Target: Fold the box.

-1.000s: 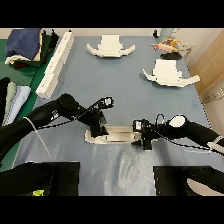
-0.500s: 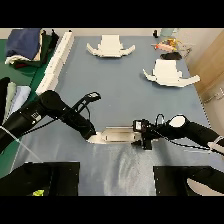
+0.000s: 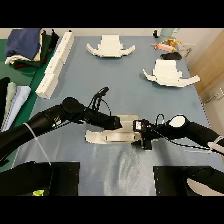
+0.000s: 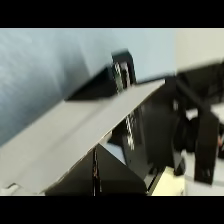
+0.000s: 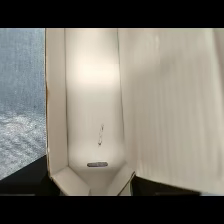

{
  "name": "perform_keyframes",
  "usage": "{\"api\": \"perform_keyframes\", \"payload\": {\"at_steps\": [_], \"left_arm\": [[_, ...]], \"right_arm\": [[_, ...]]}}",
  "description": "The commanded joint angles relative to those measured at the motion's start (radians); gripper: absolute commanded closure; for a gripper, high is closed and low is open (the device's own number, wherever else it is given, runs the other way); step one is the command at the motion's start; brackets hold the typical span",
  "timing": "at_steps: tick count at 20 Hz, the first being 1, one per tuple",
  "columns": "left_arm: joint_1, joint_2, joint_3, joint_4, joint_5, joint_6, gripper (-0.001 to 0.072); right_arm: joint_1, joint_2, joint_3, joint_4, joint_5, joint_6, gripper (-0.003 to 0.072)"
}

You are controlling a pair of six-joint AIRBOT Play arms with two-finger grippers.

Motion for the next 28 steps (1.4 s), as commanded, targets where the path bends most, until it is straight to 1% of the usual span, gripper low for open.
{"api": "perform_keyframes", "payload": {"at_steps": [1, 4, 6, 10, 13, 17, 18, 21, 24, 25, 26, 28], "left_arm": [[0.056, -0.046, 0.001, -0.077, 0.120, -0.056, 0.0695], [0.076, -0.080, -0.001, -0.067, 0.129, -0.097, 0.0695], [0.076, -0.129, -0.001, -0.032, 0.113, -0.134, 0.0695], [0.076, -0.214, -0.001, -0.028, 0.092, -0.137, 0.0695], [0.076, -0.224, 0.003, -0.029, 0.079, -0.140, 0.0695], [0.076, -0.224, 0.032, -0.029, 0.050, -0.113, 0.0695], [0.082, -0.224, 0.048, -0.029, 0.026, -0.086, 0.0695], [0.137, -0.188, 0.115, -0.028, -0.114, 0.038, 0.0695], [0.251, -0.086, 0.138, -0.025, -0.296, 0.144, 0.0695], [0.285, -0.047, 0.138, 0.000, -0.352, 0.154, 0.0696], [0.312, -0.002, 0.137, 0.060, -0.403, 0.163, 0.0695], [0.325, 0.088, 0.137, 0.238, -0.467, 0.196, 0.0696]], "right_arm": [[0.000, 0.001, 0.000, 0.000, 0.000, 0.000, 0.0244], [0.000, 0.001, 0.000, 0.000, 0.000, 0.000, 0.0244], [0.000, 0.001, 0.000, 0.000, 0.000, 0.000, 0.0244], [0.000, 0.001, 0.000, 0.000, 0.000, 0.000, 0.0244], [0.000, 0.001, 0.000, 0.000, 0.000, 0.000, 0.0244], [0.000, 0.000, 0.000, 0.000, 0.000, 0.000, 0.0244], [0.000, 0.001, 0.000, 0.000, 0.000, 0.000, 0.0244], [0.000, 0.001, 0.000, 0.000, 0.000, 0.000, 0.0244], [0.000, 0.001, 0.000, 0.000, 0.000, 0.000, 0.0244], [0.000, 0.000, 0.000, 0.000, 0.000, 0.000, 0.0244], [0.000, 0.001, 0.000, 0.000, 0.000, 0.000, 0.0244], [0.000, 0.001, 0.000, 0.000, 0.000, 0.000, 0.0244]]}}
